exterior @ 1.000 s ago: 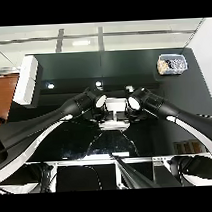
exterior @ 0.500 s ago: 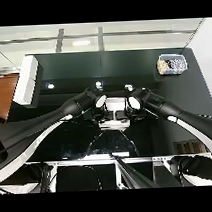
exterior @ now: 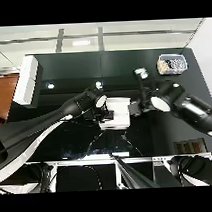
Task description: Fold the box and place the chain.
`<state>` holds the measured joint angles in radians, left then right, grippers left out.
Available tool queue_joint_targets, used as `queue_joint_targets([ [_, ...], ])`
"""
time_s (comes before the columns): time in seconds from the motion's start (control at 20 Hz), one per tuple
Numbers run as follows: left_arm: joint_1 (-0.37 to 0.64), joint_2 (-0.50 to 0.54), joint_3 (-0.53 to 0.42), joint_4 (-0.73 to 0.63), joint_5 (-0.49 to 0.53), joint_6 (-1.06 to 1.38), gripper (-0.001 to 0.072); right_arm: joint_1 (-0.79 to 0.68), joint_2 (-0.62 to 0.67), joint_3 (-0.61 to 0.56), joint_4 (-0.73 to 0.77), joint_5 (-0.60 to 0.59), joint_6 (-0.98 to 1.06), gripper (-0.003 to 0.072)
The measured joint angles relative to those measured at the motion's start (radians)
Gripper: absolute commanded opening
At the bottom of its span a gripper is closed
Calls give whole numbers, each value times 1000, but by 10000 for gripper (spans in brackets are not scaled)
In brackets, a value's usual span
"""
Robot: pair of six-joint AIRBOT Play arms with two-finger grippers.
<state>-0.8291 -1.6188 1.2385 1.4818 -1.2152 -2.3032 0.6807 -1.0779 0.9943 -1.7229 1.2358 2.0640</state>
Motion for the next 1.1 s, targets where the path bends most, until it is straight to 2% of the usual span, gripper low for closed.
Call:
queue_joint_targets([
  [0.15, 0, 0, 0, -1, 3, 0, 28, -73, 38, -21, -241, -26, -3, 444],
  [0.2, 0, 0, 0, -1, 4, 0, 28, -121, 42, -37, -297, -75, 0, 622],
  [0.25, 0, 0, 0, -1, 4, 0, 28, -177, 39, -55, -331, -136, 10, 709],
  [0.4, 0, 0, 0, -2, 6, -1, 28, -356, -26, -78, -340, -308, 48, 706],
  [0.5, 0, 0, 0, -2, 8, -1, 28, -476, -114, -37, -283, -393, 57, 705],
  [0.6, 0, 0, 0, -2, 8, -1, 28, -581, -233, 74, -206, -425, 42, 704],
  [0.7, 0, 0, 0, -2, 6, -1, 28, -668, -382, 246, -106, -402, 8, 704],
  [0.9, 0, 0, 0, -2, 3, -1, 28, -781, -690, 646, 26, -220, -47, 704],
  [1.1, 0, 0, 0, -2, 3, -1, 28, -826, -894, 919, 68, -118, -106, 704],
])
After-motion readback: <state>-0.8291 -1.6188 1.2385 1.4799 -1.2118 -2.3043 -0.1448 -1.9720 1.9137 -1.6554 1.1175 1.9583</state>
